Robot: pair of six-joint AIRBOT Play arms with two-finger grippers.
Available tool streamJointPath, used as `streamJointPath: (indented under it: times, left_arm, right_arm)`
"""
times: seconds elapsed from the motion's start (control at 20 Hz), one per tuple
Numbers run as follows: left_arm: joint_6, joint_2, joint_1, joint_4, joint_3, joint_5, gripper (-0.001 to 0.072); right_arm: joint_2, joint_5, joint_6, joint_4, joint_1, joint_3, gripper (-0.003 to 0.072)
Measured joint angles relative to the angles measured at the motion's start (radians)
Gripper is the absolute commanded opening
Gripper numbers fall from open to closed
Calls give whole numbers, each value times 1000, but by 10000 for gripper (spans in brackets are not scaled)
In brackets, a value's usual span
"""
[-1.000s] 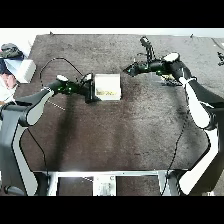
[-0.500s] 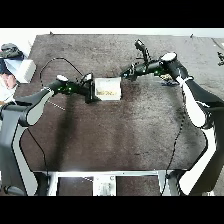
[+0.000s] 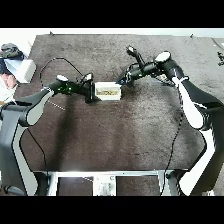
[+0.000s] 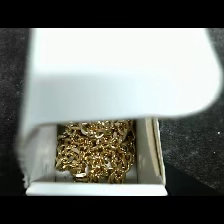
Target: Fold the box and place the chain.
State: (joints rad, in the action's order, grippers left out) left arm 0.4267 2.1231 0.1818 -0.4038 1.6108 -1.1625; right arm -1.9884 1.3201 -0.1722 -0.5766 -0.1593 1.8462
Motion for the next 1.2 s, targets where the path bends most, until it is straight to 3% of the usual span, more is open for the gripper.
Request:
streamJointPath:
  times: [0.5,0.6,1.05,1.1,1.2]
  left_arm:
    - [0,0,0,0,0,0,353]
    - [0,0,0,0,0,0,353]
    - [0,0,0,0,0,0,353]
    - [0,0,0,0,0,0,353]
    - [0,0,0,0,0,0,353]
  right_arm:
    - [0,-13,97,-31,-64,0,234]
    - [0,-13,114,-42,-76,0,358]
    - [0,-70,137,-103,-90,0,330]
    - [0,-81,138,-108,-90,0,203]
    - [0,-101,138,-113,-90,0,201]
